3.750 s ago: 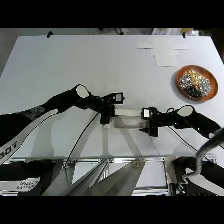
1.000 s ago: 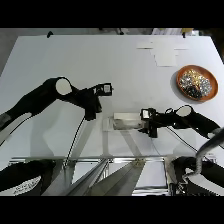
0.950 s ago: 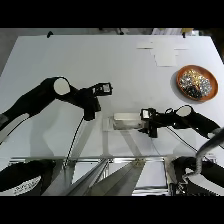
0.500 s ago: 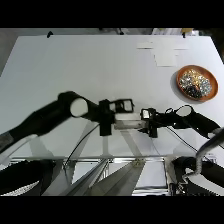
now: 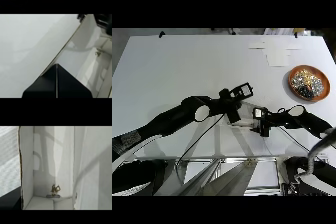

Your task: Fold the box and place the chain.

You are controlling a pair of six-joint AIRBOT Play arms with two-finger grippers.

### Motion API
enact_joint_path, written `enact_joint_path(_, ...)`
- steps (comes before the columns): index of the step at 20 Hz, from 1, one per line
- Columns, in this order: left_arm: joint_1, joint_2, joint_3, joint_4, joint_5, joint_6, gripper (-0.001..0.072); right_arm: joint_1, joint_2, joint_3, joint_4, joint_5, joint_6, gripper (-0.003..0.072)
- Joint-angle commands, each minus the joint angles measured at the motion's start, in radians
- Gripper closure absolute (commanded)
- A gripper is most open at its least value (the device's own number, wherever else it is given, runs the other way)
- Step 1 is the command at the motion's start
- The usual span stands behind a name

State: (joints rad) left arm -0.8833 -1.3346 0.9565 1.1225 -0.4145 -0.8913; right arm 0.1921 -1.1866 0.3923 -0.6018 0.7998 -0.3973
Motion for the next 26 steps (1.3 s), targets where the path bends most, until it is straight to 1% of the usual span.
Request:
enact_joint_path(1,0.021,-0.009,0.001,-0.006,0.026,-0.052,0.0704,0.0,0.0,0.0,-0.003,0.004,-0.004,0.0287)
enact_joint_path(7,0.056,-0.016,-0.008,-0.007,0.019,-0.053,0.0706,0.0,0.0,0.0,-0.003,0.004,-0.004,0.0287)
enact_joint_path(9,0.061,-0.028,-0.038,-0.02,0.018,-0.053,0.0706,0.0,0.0,0.0,-0.003,0.004,-0.004,0.0287)
enact_joint_path(13,0.061,-0.062,-0.093,-0.092,0.015,-0.052,0.0703,0.0,0.0,0.0,-0.003,0.004,-0.004,0.0287)
enact_joint_path(15,0.061,-0.067,-0.095,-0.095,-0.005,-0.051,0.0703,0.0,0.0,0.0,-0.003,0.004,-0.004,0.0287)
enact_joint_path(20,0.061,-0.066,-0.094,-0.099,-0.008,-0.052,0.0703,0.0,0.0,0.0,-0.003,0.004,-0.004,0.0287)
enact_joint_path(23,0.063,-0.037,-0.094,-0.101,-0.04,-0.051,0.0707,0.0,0.0,0.0,-0.003,0.004,-0.004,0.0287)
enact_joint_path(26,0.089,0.046,-0.094,-0.082,-0.094,-0.052,0.0707,0.0,0.0,0.0,-0.003,0.004,-0.004,0.0287)
